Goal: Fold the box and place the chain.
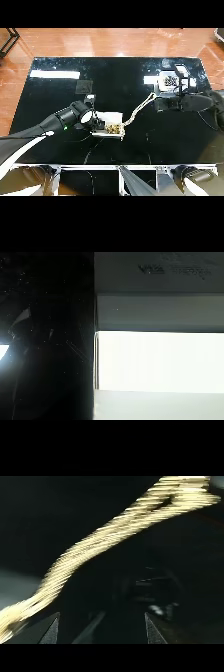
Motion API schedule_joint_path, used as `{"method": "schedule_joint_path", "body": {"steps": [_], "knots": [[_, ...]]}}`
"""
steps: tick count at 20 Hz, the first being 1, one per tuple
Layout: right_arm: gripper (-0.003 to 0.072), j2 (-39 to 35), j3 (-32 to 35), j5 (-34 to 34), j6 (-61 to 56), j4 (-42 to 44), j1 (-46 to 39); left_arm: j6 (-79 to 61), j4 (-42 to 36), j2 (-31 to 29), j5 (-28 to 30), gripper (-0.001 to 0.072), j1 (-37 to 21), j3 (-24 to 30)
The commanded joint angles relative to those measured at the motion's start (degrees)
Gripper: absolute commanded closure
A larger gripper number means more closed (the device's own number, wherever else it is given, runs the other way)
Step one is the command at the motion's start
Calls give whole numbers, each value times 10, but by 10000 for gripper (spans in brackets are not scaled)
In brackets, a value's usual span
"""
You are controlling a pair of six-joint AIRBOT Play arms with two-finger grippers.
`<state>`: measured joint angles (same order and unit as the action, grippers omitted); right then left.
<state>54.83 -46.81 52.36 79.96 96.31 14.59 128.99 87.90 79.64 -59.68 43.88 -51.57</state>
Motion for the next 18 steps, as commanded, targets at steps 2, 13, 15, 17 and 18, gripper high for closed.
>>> {"method": "schedule_joint_path", "body": {"steps": [2, 13, 15, 17, 18], "knots": [[22, 96, 14, -97, -162, -121, -12, 0, 1, 0, 2, 684, 0, 0], [-17, 278, -97, -174, -140, -142, -12, 0, -1, 0, -4, 684, 0, 0], [-11, 294, -109, -173, -143, -165, -12, 0, -1, 0, -5, 684, 0, 0], [-11, 303, -119, -172, -146, -180, -12, 0, -1, 0, -4, 684, 0, 0], [-11, 304, -120, -174, -146, -180, -12, 0, -1, 0, -4, 684, 0, 0]]}}
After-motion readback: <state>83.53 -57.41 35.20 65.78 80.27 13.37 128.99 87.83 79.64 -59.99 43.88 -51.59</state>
